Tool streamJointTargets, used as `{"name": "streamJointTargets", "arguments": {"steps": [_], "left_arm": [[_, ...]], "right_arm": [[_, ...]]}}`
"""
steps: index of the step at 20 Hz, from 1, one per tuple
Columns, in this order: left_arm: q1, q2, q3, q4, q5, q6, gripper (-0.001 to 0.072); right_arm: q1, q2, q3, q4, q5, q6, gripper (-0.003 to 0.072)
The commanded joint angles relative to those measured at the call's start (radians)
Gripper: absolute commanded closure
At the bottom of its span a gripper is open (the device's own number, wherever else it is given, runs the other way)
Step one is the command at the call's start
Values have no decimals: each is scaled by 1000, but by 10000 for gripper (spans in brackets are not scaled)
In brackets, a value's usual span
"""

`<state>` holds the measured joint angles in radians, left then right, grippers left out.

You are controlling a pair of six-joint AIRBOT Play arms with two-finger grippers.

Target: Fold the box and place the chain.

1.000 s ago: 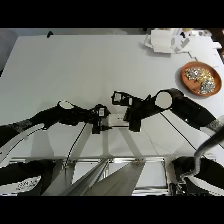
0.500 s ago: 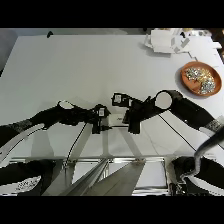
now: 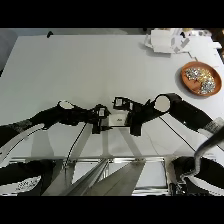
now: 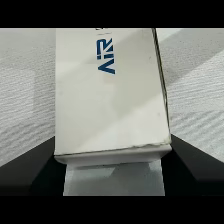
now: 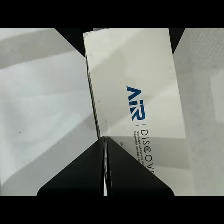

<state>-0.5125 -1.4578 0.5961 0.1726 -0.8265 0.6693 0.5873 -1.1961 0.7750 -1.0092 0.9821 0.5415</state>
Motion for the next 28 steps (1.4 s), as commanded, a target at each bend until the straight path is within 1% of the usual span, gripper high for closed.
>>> {"name": "streamJointTargets", "arguments": {"steps": [1,5,16,19,22,24,26,28], "left_arm": [[1,0,0,0,0,0,572],[1,1,0,0,0,0,572],[1,1,0,0,0,0,572],[1,1,0,0,0,0,572],[1,1,0,0,0,0,572],[1,1,0,0,0,0,572],[1,1,0,0,0,0,572],[1,1,0,0,0,0,572]], "right_arm": [[0,-1,-4,-8,-8,1,668],[0,-1,-37,-8,-33,1,668],[-1,0,-37,-34,-33,12,667],[-1,60,-35,-36,-56,44,667],[-2,193,-34,-103,-86,156,667],[-2,286,-34,-233,-62,362,667],[-39,360,-34,-359,43,603,668],[-124,398,-35,-438,229,772,668]]}}
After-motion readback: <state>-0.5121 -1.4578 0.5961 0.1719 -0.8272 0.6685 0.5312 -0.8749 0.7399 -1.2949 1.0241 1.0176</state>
